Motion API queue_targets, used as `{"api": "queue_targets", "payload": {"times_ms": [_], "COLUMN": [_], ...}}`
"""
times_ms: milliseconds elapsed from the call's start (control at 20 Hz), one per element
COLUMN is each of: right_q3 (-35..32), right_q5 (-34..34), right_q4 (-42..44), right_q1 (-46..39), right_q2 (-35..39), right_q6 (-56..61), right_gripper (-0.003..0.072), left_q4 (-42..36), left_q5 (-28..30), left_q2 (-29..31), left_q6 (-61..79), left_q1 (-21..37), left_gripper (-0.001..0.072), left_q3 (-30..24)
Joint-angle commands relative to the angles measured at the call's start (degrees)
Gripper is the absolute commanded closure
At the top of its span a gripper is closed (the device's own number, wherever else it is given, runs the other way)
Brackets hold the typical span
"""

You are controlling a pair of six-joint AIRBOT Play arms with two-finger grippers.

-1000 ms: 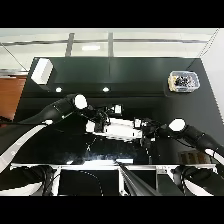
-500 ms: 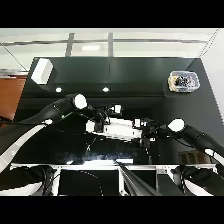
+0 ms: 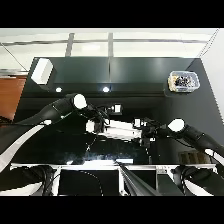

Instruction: Fold the box and place the chain.

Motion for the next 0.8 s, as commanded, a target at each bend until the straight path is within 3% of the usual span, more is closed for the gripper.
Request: {"api": "queue_targets", "payload": {"times_ms": [0, 200, 350, 400, 500, 600, 750], "right_q3": [0.0, 0.0, 0.0, 0.0, 0.0, 0.0, 0.0], "right_q5": [0.6, 2.8, 4.0, 4.0, 4.0, 3.9, 3.9], "right_q4": [-0.1, -1.0, -1.4, -1.4, -1.4, -1.4, -1.4], "right_q1": [0.0, 0.0, 0.0, 0.0, 0.0, 0.0, 0.0], "right_q2": [0.0, 0.0, 0.0, 0.0, 0.0, 0.0, 0.0], "right_q6": [-0.3, -1.8, -2.7, -2.7, -2.7, -2.7, -2.7], "right_gripper": [0.0322, 0.0323, 0.0323, 0.0323, 0.0322, 0.0323, 0.0322], "left_q4": [3.3, 20.5, 24.6, 24.6, 24.0, 17.2, -5.9], "left_q5": [-0.2, -8.2, -18.4, -21.2, -26.3, -31.5, -31.5], "left_q2": [3.1, 8.7, 12.3, 13.3, 14.4, 14.5, 14.5], "left_q6": [-4.8, -23.6, -30.6, -33.0, -37.2, -39.5, -38.2], "left_q1": [0.2, 1.7, 4.6, 5.7, 7.3, 8.1, 8.0], "left_gripper": [0.0103, 0.0084, 0.009, 0.019, 0.0681, 0.0687, 0.0688], "left_q3": [0.0, 0.0, 0.0, 0.0, 0.0, -0.3, -5.2]}}
